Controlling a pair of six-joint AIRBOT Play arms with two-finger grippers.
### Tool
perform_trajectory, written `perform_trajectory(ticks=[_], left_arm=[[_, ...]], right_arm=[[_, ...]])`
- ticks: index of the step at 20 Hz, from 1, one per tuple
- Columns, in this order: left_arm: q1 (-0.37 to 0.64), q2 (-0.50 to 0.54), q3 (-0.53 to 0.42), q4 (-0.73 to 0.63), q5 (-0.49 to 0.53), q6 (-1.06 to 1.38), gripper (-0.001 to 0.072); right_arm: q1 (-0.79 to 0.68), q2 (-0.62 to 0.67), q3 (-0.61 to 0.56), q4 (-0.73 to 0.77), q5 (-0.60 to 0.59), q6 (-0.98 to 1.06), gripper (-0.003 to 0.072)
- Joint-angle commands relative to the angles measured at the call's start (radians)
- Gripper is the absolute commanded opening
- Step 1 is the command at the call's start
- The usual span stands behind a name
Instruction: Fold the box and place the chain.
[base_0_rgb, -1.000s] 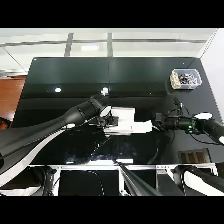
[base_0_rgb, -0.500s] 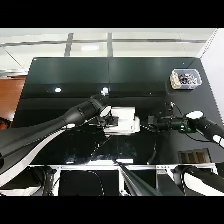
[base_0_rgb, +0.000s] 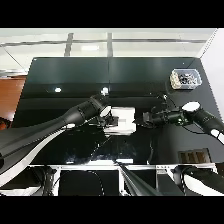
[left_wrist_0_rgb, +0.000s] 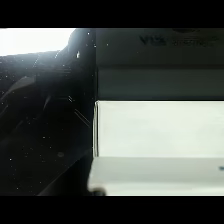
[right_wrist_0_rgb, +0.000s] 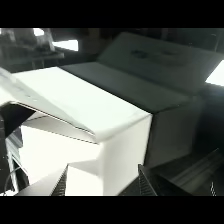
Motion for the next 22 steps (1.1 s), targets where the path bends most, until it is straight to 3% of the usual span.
perform_trajectory(ticks=[1, 3, 5, 11, 22], left_arm=[[0.001, 0.000, 0.000, 0.000, 0.000, 0.000, 0.0025], [0.001, 0.000, 0.000, 0.000, 0.000, 0.000, 0.0025], [0.001, 0.000, 0.000, 0.000, 0.000, 0.000, 0.0025], [0.001, 0.000, 0.000, 0.000, 0.001, 0.000, 0.0025], [0.001, 0.000, 0.000, 0.000, 0.001, 0.000, 0.0025]], right_arm=[[0.054, -0.001, 0.050, -0.091, 0.005, 0.079, 0.0477], [0.101, -0.001, 0.085, -0.178, -0.012, 0.174, 0.0476], [0.149, -0.001, 0.130, -0.257, -0.013, 0.267, 0.0369], [0.311, -0.001, 0.261, -0.542, -0.020, 0.573, 0.0370], [0.404, -0.034, 0.277, -0.616, -0.029, 0.661, 0.0370]])
